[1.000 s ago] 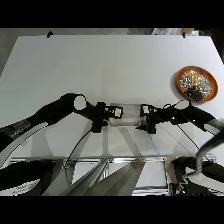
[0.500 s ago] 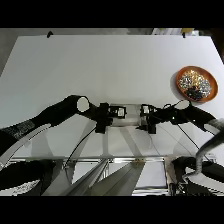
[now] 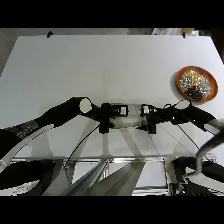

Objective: Fold the box and place the chain.

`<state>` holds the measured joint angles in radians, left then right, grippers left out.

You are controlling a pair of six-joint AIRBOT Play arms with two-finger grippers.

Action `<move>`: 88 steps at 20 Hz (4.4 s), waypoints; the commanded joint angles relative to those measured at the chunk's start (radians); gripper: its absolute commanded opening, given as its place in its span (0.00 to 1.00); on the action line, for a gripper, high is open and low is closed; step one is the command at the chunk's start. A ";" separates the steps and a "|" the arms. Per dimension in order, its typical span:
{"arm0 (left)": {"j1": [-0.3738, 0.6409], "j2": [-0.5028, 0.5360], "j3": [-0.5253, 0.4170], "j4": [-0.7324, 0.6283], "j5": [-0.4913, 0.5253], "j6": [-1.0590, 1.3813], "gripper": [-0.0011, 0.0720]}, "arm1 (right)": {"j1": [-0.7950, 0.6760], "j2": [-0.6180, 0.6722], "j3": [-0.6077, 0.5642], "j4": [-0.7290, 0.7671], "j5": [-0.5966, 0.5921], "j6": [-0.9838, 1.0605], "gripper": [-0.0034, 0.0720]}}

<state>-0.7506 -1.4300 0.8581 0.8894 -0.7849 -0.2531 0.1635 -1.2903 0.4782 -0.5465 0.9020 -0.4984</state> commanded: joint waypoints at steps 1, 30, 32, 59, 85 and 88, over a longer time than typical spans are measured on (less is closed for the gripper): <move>0.001 0.005 -0.001 -0.002 -0.028 -0.075 0.49 | 0.000 0.000 0.001 0.001 -0.001 0.001 0.59; 0.241 0.002 -0.111 -0.077 -0.145 -1.205 0.02 | 0.001 0.000 0.001 0.001 -0.001 0.001 0.59; 0.231 0.014 -0.109 -0.093 -0.146 -1.180 0.02 | 0.001 0.000 0.001 0.001 0.000 0.001 0.59; 0.074 0.092 -0.036 -0.095 -0.045 -1.194 0.42 | 0.001 0.000 0.001 0.001 -0.001 0.001 0.59; -0.151 -0.193 0.364 0.545 -0.367 -2.110 0.42 | 0.001 0.000 0.001 0.001 -0.001 0.001 0.59; -0.161 -0.208 0.364 0.552 -0.362 -2.130 0.38 | 0.001 0.000 0.001 0.001 -0.001 0.001 0.59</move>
<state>-0.8978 -1.6138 1.2098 1.4231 -1.1435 -2.3344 0.1638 -1.2903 0.4782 -0.5453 0.9009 -0.4980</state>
